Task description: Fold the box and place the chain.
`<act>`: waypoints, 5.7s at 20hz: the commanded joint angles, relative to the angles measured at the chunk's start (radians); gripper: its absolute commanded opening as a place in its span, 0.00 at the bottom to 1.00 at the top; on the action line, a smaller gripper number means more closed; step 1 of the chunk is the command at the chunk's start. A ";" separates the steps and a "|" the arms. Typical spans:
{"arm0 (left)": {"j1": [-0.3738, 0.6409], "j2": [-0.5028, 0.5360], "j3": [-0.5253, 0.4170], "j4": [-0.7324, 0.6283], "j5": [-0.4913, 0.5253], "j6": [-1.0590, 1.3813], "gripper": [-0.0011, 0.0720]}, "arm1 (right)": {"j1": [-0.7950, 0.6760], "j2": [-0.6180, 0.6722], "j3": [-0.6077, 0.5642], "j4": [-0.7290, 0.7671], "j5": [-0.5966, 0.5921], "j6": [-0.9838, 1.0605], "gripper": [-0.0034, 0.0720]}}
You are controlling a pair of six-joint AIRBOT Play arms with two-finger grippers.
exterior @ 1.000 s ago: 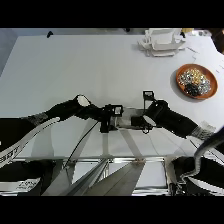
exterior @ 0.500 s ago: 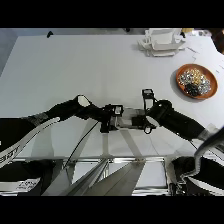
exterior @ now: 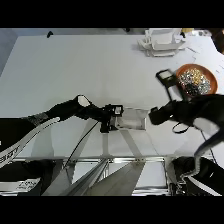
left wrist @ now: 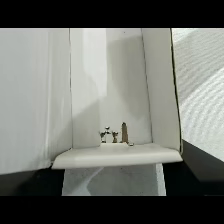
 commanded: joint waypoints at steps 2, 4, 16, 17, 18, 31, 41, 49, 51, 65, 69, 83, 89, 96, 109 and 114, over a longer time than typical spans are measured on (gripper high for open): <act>0.001 0.001 0.001 0.000 0.000 0.000 0.22 | -0.315 0.010 0.158 -0.037 -0.124 -0.240 0.68; 0.001 0.001 0.001 0.000 0.000 0.000 0.22 | -0.496 -0.055 0.186 -0.011 -0.197 -0.303 0.68; 0.001 0.001 0.001 0.000 0.000 0.000 0.22 | -1.007 -0.492 0.193 0.326 -0.372 -0.348 0.57; 0.001 0.001 0.001 0.000 0.000 0.000 0.22 | -1.028 -0.513 0.193 0.377 -0.378 -0.369 0.57; 0.001 0.001 0.001 0.000 0.000 0.000 0.22 | -1.043 -0.533 0.193 0.409 -0.372 -0.380 0.57; 0.001 0.001 0.001 0.000 0.000 0.000 0.22 | -1.065 -0.678 0.193 0.311 -0.397 -0.420 0.48; 0.001 0.001 0.001 0.000 0.000 0.000 0.22 | -1.076 -0.769 0.193 0.322 -0.471 -0.423 0.46; 0.001 0.000 0.001 0.000 0.000 0.000 0.22 | -1.076 -0.776 0.193 0.322 -0.490 -0.421 0.07; 0.001 0.001 0.001 0.000 0.000 0.000 0.22 | -1.076 -0.737 0.193 0.320 -0.485 -0.424 0.07; 0.001 0.001 0.001 0.000 0.000 0.000 0.22 | -1.075 -0.289 0.193 0.368 -0.172 -0.528 0.07; 0.001 0.001 0.001 0.000 0.000 0.000 0.22 | -1.075 -0.077 0.193 0.551 -0.067 -0.600 0.07; 0.001 0.001 0.001 0.000 0.000 0.000 0.22 | -0.922 0.323 0.193 0.970 0.163 -0.636 0.07; 0.001 0.001 0.001 0.000 0.000 0.000 0.22 | -0.739 0.323 0.193 0.977 0.142 -0.579 0.07; 0.001 0.001 0.001 0.000 0.000 0.000 0.22 | -0.636 0.323 0.071 0.976 0.039 -0.589 0.07; 0.001 0.001 0.001 0.000 0.000 0.000 0.22 | -0.396 0.316 -0.122 0.941 -0.272 -0.577 0.07; 0.001 0.001 0.001 0.000 0.000 0.000 0.22 | -0.396 0.315 -0.122 0.961 -0.243 -0.576 0.07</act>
